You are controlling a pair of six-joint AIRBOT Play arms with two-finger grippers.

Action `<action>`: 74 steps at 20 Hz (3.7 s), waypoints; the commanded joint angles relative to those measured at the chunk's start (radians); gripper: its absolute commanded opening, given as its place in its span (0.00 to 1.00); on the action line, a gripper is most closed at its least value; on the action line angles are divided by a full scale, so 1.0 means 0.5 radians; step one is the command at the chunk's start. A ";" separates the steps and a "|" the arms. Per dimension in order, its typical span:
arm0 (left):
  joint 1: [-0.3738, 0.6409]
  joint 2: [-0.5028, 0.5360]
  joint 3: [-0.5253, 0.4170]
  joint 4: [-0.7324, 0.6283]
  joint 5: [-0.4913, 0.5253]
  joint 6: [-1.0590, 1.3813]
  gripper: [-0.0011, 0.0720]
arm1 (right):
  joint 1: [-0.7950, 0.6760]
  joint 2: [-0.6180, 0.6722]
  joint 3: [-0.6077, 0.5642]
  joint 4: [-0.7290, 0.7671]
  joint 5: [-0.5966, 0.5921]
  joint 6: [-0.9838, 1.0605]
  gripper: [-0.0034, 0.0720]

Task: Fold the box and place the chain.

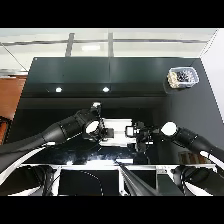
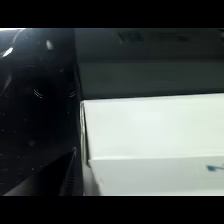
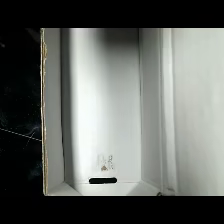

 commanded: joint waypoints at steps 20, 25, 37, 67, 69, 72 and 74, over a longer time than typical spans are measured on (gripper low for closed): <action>-0.022 -0.063 0.008 0.056 -0.012 -0.117 0.23 | 0.000 0.000 -0.001 0.001 0.001 0.000 0.68; -0.031 -0.077 0.009 0.048 -0.018 -0.117 0.05 | 0.000 0.000 -0.001 0.002 -0.001 0.000 0.68; -0.028 -0.086 0.030 0.056 -0.054 -0.117 0.37 | 0.000 0.000 -0.001 0.001 0.000 0.000 0.68; -0.029 -0.121 0.069 0.167 -0.098 -0.067 0.05 | -0.020 0.183 0.057 -0.338 0.121 0.217 0.87; -0.029 -0.122 0.069 0.166 -0.098 -0.067 0.05 | -0.020 0.161 0.057 -0.215 0.107 0.172 0.86; -0.029 -0.122 0.069 0.166 -0.101 -0.066 0.05 | -0.020 0.146 0.057 -0.127 0.116 0.120 0.60; -0.029 -0.122 0.069 0.166 -0.108 -0.066 0.05 | -0.020 0.146 0.057 -0.124 0.135 0.123 0.28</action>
